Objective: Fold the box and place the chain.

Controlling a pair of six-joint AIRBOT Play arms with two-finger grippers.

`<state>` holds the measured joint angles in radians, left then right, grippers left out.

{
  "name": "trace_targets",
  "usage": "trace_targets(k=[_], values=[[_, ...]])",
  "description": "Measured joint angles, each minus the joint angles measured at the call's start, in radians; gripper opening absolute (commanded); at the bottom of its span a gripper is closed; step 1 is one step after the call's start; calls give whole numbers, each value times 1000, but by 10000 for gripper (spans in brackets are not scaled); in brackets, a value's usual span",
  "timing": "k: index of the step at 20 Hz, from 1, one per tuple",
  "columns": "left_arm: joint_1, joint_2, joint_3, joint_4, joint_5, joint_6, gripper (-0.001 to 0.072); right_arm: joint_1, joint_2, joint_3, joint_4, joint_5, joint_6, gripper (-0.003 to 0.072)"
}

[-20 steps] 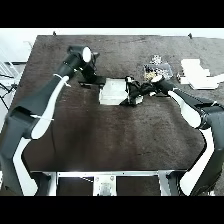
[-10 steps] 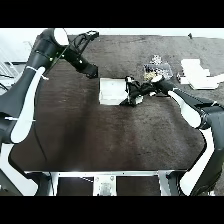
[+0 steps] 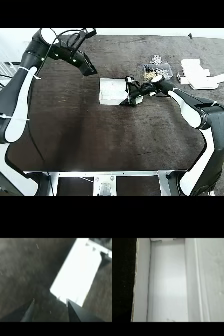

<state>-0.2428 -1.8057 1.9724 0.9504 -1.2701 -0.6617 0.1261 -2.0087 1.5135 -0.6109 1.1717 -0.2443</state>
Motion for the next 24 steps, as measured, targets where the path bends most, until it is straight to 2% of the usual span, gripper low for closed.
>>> trace_targets(k=[1, 2, 3, 6, 9, 11, 14, 15, 16, 17, 20, 24], values=[[-1, -1, -2, -13, 6, 9, 99, 0, 0, 0, 0, 0, 0, 584], [1, 0, -3, -29, 6, 22, 94, 0, 0, 0, 0, 0, 0, 584], [3, 1, -3, -50, -3, 32, 16, 0, 0, 0, 0, 0, 0, 584], [4, 4, -5, -127, -43, 53, 13, 0, 0, 0, 0, 0, 0, 584], [3, 18, -18, -199, -40, 57, 12, 0, 0, 0, 0, 0, 0, 584], [4, 61, -68, -222, 12, 51, 13, 0, 0, 0, 0, 0, 0, 584], [5, 156, -211, -229, 135, 48, 21, 0, 0, 0, 0, 0, 0, 584], [7, 179, -263, -228, 169, 60, 279, 0, 0, 0, 0, 0, 0, 584], [8, 193, -310, -225, 192, 79, 677, 0, 0, 0, 0, 0, 0, 584], [10, 201, -357, -222, 217, 106, 720, 0, 0, 0, 0, 0, 0, 584], [13, 186, -447, -217, 291, 202, 718, 0, 0, 0, 0, 0, 0, 584], [22, 106, -490, -220, 286, 388, 718, 0, 0, 0, 0, 0, 0, 584]])
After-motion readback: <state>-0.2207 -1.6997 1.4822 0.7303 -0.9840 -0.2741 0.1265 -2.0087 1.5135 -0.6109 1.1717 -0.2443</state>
